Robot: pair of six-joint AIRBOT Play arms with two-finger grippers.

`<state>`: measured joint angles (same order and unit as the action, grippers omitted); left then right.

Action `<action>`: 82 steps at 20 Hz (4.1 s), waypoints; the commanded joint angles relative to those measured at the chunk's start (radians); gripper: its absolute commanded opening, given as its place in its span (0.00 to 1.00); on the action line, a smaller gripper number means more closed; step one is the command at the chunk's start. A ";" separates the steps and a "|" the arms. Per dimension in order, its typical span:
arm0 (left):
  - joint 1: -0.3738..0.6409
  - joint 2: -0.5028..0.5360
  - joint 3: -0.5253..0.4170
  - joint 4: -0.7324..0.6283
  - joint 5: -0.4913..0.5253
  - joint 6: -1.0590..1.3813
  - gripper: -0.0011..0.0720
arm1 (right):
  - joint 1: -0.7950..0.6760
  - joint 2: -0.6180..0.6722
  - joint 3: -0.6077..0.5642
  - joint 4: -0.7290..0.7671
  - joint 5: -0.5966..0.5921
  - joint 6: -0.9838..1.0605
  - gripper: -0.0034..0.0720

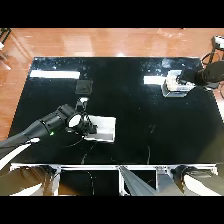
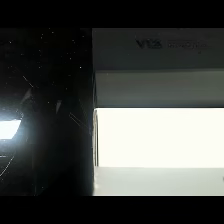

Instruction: Fold the box and place the chain.

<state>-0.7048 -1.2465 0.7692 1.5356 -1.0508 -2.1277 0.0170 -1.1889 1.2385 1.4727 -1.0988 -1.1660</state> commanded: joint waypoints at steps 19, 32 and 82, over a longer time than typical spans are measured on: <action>0.000 0.000 0.000 0.019 -0.009 0.011 0.05 | -0.143 -0.615 0.405 0.249 0.060 0.302 0.69; 0.000 0.000 0.000 0.019 -0.008 0.011 0.05 | -0.143 -0.671 0.405 0.261 0.097 0.293 0.69; 0.000 -0.064 0.034 -0.031 -0.028 -0.078 0.04 | 0.303 0.273 0.193 0.524 -0.209 -0.370 0.07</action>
<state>-0.7044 -1.3071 0.8036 1.5120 -1.0740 -2.2093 0.2367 -0.9199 1.4643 1.9976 -1.3102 -1.5669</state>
